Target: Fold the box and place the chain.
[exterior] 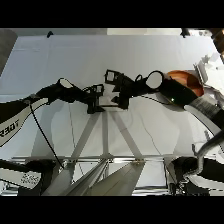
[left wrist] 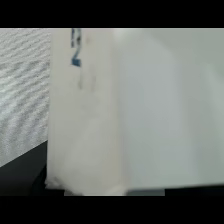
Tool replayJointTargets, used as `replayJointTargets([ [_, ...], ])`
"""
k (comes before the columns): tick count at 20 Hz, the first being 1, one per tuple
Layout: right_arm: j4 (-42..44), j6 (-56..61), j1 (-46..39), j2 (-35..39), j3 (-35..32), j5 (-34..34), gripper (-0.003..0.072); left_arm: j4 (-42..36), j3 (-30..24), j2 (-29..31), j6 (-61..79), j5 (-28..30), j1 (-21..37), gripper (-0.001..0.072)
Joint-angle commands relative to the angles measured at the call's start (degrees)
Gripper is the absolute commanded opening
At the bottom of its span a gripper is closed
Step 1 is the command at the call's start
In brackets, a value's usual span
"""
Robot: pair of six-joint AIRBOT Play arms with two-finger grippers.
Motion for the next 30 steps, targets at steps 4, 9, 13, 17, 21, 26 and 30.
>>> replayJointTargets([
  [4,-0.1,-0.6,2.0,0.5,-2.8,-4.4,0.0374,0.0,0.0,0.0,0.0,0.0,0.0,0.0158],
  [9,-3.1,-0.6,2.0,0.5,-4.2,-8.4,0.019,0.0,0.0,0.0,0.0,0.0,0.0,0.0158],
  [13,-3.0,-0.6,2.0,0.5,-4.6,-8.4,0.0152,0.0,0.0,0.0,0.0,0.0,0.0,0.0158],
  [17,-3.0,-0.3,2.0,0.5,-5.7,-8.2,0.0152,0.0,0.0,0.0,0.0,0.0,0.0,0.0158],
  [21,-3.0,-0.3,2.0,0.5,-8.0,-8.6,0.018,0.0,0.0,0.0,0.0,0.0,0.0,0.0158],
  [26,-2.1,-0.3,2.0,0.7,-8.7,-8.8,0.0429,0.0,0.0,0.0,0.0,0.0,0.0,0.0158],
  [30,-2.1,-0.3,2.0,4.8,-8.7,-8.7,0.0429,0.0,0.0,0.0,0.0,0.0,0.0,0.0158],
])
